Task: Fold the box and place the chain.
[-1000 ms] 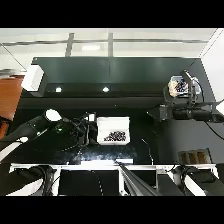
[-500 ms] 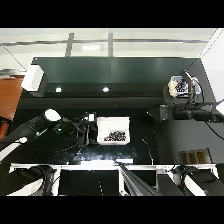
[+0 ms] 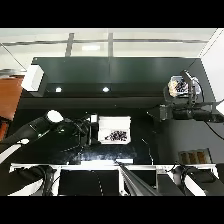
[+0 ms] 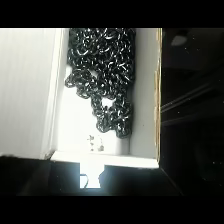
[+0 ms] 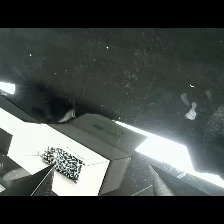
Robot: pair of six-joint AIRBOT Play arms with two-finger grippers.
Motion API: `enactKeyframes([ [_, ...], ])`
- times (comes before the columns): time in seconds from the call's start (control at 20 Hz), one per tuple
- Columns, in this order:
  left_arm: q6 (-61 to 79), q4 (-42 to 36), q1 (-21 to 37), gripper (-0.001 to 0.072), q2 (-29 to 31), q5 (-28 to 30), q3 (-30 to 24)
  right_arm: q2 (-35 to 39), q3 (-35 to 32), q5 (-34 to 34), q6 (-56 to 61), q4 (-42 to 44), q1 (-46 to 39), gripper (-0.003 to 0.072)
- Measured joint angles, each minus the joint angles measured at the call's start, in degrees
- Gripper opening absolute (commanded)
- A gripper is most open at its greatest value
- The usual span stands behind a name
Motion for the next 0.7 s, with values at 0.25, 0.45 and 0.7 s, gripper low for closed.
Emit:
enactKeyframes([
  [0.25,1.29,-0.02,-1.44,0.0711,-0.22,1.4,0.0,0.0,-0.02,0.0,0.0,0.02,0.0,0.0696],
  [0.45,2.14,-0.02,-1.7,0.0711,-0.35,1.79,0.0,0.0,0.0,0.0,0.0,0.0,0.0,0.0696],
  [0.7,2.38,0.22,-1.7,0.071,-0.66,1.9,0.0,0.0,-0.02,0.0,0.0,0.0,0.0,0.0696],
])
